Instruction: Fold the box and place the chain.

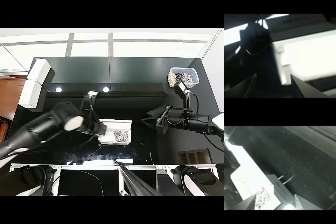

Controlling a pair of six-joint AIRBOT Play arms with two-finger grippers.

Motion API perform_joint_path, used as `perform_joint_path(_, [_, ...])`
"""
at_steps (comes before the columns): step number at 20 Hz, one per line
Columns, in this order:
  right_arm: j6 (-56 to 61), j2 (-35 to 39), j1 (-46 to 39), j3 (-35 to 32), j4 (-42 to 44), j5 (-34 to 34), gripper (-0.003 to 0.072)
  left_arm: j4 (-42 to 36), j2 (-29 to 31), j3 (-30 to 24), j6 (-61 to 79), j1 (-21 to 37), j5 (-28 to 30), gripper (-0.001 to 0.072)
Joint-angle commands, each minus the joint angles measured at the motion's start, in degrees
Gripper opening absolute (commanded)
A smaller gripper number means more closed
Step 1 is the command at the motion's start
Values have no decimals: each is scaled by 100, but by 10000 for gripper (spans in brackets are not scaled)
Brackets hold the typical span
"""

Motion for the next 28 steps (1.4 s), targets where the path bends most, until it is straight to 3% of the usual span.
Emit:
perform_joint_path(1, [0, 7, -7, 4, 7, 0, 552, -168, 815, -304, 1456, 616, -223, 490])
perform_joint_path(3, [0, 7, -7, 4, 4, 0, 551, -881, 1331, -837, 2553, 1270, -20, 489])
perform_joint_path(6, [0, 7, -7, 4, 4, -22, 552, -3106, 1943, -1919, 5265, 2616, 511, 488])
perform_joint_path(9, [2, 7, -4, 4, 7, -35, 552, -4621, 1869, -2726, 7812, 3574, 669, 492])
perform_joint_path(10, [2, 7, -4, 4, 7, -37, 552, -4728, 1801, -2874, 8476, 3668, 800, 560])
perform_joint_path(11, [2, 7, -4, 4, 7, -37, 552, -4763, 1740, -2973, 8843, 3676, 1038, 710])
perform_joint_path(14, [0, 7, -4, 4, 7, -35, 552, -4758, 1526, -3010, 9217, 3637, 1469, 704])
perform_joint_path(18, [0, 7, -4, 4, 7, -44, 552, -4763, 1137, -3008, 11761, 3147, 2031, 704])
perform_joint_path(21, [0, 7, -4, 4, 9, -59, 552, -5025, 743, -3008, 12915, 2568, 2485, 704])
perform_joint_path(24, [0, 7, -4, 4, 9, -61, 553, -5375, 389, -3008, 13355, 2170, 2494, 704])
perform_joint_path(28, [0, 7, -4, 4, 9, -81, 552, -5659, 247, -3008, 13490, 2118, 2474, 704])
